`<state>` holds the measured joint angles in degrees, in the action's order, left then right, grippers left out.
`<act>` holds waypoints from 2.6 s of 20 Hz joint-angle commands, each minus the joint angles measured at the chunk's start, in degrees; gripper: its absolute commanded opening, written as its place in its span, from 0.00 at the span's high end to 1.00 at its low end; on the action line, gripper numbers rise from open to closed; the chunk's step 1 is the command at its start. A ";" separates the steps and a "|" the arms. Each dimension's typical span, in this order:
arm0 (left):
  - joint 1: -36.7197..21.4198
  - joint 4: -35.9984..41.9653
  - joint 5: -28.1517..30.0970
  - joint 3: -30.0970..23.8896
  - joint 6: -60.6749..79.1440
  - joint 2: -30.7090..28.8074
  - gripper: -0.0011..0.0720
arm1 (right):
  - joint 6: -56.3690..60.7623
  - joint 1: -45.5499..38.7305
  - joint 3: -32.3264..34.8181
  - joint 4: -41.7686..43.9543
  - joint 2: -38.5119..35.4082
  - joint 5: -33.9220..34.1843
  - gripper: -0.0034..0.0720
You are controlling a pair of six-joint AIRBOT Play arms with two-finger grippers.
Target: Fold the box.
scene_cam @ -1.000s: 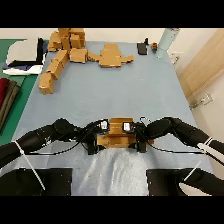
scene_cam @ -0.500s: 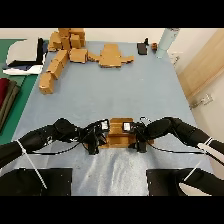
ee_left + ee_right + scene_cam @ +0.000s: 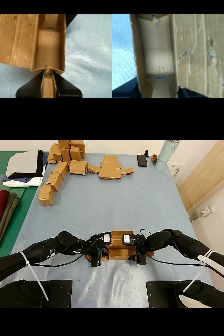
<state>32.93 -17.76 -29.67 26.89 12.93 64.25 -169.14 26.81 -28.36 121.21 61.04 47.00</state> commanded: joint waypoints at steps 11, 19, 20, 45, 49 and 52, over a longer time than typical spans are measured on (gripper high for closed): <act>0.31 1.51 0.59 0.17 0.61 1.11 0.10 | 0.02 -0.02 -0.02 0.04 0.02 0.00 0.37; 0.33 3.06 -2.29 0.17 -2.21 1.11 0.66 | 0.00 -0.02 -0.02 0.04 0.02 0.00 0.37; 0.31 3.19 -2.25 0.17 -2.21 1.11 0.66 | 0.02 -0.02 -0.02 0.04 0.02 0.00 0.37; -16.31 -58.05 -21.35 0.15 -97.68 -28.35 0.97 | 0.00 -0.02 -0.02 0.04 0.02 0.00 0.37; -25.70 -43.91 -30.16 -1.66 -95.84 -26.67 0.97 | 0.00 -0.02 -0.02 0.04 0.02 0.00 0.37; -25.33 -31.91 -27.93 -3.93 -91.67 -23.12 0.97 | 0.02 0.00 -0.02 0.04 0.02 0.00 0.37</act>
<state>9.65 -60.10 -55.77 24.67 -78.65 39.24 -169.14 26.79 -28.36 121.27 61.04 47.03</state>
